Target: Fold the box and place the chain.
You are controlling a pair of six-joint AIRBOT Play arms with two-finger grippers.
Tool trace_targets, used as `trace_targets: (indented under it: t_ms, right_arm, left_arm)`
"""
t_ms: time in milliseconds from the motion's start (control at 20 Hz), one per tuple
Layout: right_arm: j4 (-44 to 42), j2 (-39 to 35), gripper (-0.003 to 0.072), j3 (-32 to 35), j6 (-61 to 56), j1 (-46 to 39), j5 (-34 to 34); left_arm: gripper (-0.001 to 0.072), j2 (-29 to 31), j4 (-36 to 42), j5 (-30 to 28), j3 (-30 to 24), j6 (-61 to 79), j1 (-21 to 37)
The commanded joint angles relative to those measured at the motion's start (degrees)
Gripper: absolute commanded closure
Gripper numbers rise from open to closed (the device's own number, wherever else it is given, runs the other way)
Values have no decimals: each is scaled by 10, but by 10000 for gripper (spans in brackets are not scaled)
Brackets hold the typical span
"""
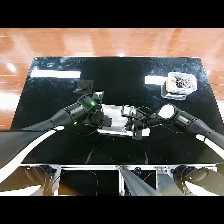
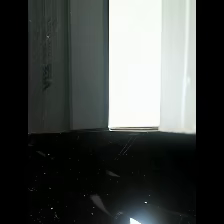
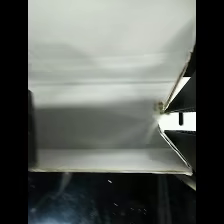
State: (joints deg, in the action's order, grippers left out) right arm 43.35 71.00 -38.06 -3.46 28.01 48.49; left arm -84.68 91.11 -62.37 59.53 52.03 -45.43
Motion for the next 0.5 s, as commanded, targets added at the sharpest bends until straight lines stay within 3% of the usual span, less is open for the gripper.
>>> trace_targets:
  t_ms: [0, 250, 350, 450]
  right_arm:
    - [-18, 1, 553, 0, -1, 4, -13]
    - [-31, 12, 548, 0, -2, 4, -14]
    - [-35, 12, 292, 0, -3, 4, -17]
    - [-35, 12, 312, 0, -4, 4, -18]
  left_arm:
    - [691, 0, 0, 0, 0, 0, 0]
    - [691, 0, 0, 0, 0, 0, 0]
    - [691, 0, 0, 0, 0, 0, 0]
    - [691, 0, 0, 0, 0, 0, 0]
